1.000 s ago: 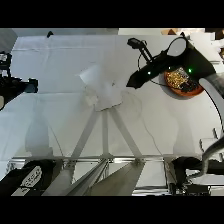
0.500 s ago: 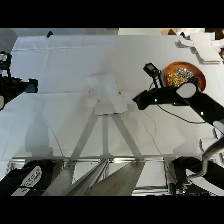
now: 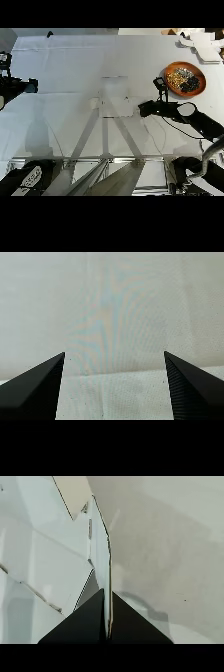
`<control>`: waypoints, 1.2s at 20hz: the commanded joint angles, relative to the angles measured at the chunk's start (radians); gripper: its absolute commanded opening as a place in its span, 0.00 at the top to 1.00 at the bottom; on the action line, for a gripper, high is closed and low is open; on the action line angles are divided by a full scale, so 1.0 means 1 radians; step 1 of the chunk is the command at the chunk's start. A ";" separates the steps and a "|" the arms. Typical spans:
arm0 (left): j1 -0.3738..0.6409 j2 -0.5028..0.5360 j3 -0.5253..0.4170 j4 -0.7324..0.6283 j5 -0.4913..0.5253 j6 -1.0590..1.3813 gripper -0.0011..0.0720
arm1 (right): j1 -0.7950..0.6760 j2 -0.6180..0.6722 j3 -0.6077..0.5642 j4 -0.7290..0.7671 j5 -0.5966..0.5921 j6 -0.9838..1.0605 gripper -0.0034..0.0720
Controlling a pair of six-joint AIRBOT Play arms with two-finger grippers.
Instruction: Fold the box and place the chain.
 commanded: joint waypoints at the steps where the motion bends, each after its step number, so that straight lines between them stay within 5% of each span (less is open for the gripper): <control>1: 0.000 0.000 0.000 0.000 0.000 0.000 0.03 | 0.000 -0.001 -0.021 0.036 -0.076 0.000 0.95; 24: 0.000 0.000 0.000 0.000 0.000 0.000 0.03 | 0.099 -0.041 -0.021 0.134 -0.139 0.000 0.94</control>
